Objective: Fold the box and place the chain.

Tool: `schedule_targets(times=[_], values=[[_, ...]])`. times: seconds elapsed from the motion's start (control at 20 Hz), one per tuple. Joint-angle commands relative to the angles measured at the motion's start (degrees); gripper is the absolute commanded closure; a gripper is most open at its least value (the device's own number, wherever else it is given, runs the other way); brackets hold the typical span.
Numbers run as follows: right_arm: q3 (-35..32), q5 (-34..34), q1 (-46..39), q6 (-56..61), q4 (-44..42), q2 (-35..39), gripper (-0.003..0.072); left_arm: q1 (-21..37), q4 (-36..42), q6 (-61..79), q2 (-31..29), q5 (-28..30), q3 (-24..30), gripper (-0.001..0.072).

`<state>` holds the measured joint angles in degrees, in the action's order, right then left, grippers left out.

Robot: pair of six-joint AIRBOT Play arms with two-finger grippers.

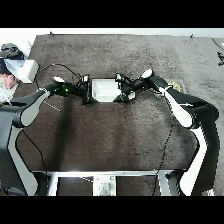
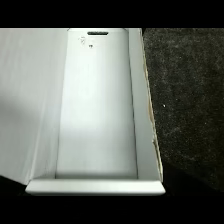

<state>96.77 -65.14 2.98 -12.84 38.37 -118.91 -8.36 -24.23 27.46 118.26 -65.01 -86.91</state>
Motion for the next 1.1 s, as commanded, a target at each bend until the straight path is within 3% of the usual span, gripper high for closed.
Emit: schedule_targets(times=[0.0,0.25,0.3,0.75,1.05], values=[[0.02,-0.02,0.04,0.00,-0.02,0.02,0.0249,0.07,0.02,0.00,-0.04,0.00,-0.04,0.0243],[0.04,-0.07,0.02,0.00,-0.42,0.22,0.0236,0.07,0.02,0.00,-0.04,0.00,-0.04,0.0243],[0.04,-0.02,-0.09,-0.07,-0.37,0.42,0.0102,0.07,0.02,0.00,-0.04,0.02,-0.04,0.0244],[0.02,-5.20,-4.61,0.24,5.44,2.38,0.0101,0.07,0.02,0.00,-0.04,0.02,-0.04,0.0243],[0.02,-6.01,-7.69,4.11,3.58,8.26,0.0116,0.07,0.02,0.00,-0.04,0.02,-0.04,0.0243]])
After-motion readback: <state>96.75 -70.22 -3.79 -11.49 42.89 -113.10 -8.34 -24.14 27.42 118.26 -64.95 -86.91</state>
